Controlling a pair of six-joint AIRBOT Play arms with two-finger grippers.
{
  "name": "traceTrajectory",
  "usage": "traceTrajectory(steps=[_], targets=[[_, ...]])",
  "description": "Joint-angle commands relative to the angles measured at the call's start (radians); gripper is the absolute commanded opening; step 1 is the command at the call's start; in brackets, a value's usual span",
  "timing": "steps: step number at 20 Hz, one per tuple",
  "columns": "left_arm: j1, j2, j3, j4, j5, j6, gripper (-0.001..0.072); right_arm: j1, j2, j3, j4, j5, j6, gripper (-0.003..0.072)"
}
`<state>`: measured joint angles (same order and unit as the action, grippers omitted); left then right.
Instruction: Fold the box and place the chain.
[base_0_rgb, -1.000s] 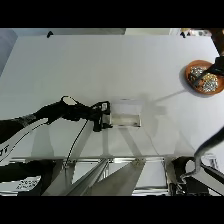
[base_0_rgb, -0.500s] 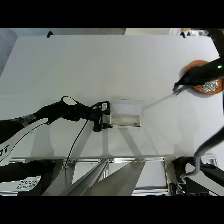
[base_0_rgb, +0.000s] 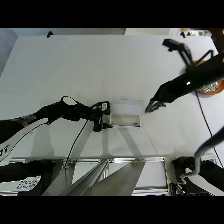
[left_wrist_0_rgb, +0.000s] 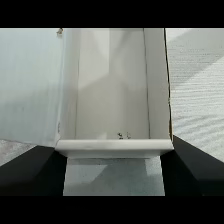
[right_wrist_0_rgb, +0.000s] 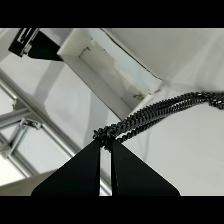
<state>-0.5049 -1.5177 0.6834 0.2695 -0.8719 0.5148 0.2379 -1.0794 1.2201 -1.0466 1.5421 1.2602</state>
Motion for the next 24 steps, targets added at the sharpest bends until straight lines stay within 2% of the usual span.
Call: traceTrajectory(steps=[1,5,9,16,18,20,24], targets=[[0.000,0.000,0.000,0.000,0.000,0.000,0.0207,0.104,0.013,-0.100,-0.006,-0.134,0.015,0.0018],[0.000,0.000,0.000,0.000,0.000,0.000,0.0207,0.137,0.013,-0.212,-0.032,-0.237,0.029,0.0018],[0.000,0.000,0.000,0.000,0.000,0.000,0.0207,0.148,0.012,-0.219,0.037,-0.335,0.048,0.0018],[0.000,0.000,0.000,0.000,0.000,0.000,0.0207,0.268,-0.033,-0.301,-0.027,-0.448,0.055,0.0025],[0.000,0.000,0.000,0.000,0.000,0.000,0.0207,0.272,-0.034,-0.335,-0.086,-0.460,0.108,0.0132],[0.000,0.000,0.000,0.000,0.000,0.000,0.0207,0.272,-0.034,-0.353,-0.136,-0.460,0.146,0.0132],[0.000,0.000,0.000,0.000,0.000,0.000,0.0207,0.267,-0.027,-0.354,-0.126,-0.455,0.146,0.0132]])
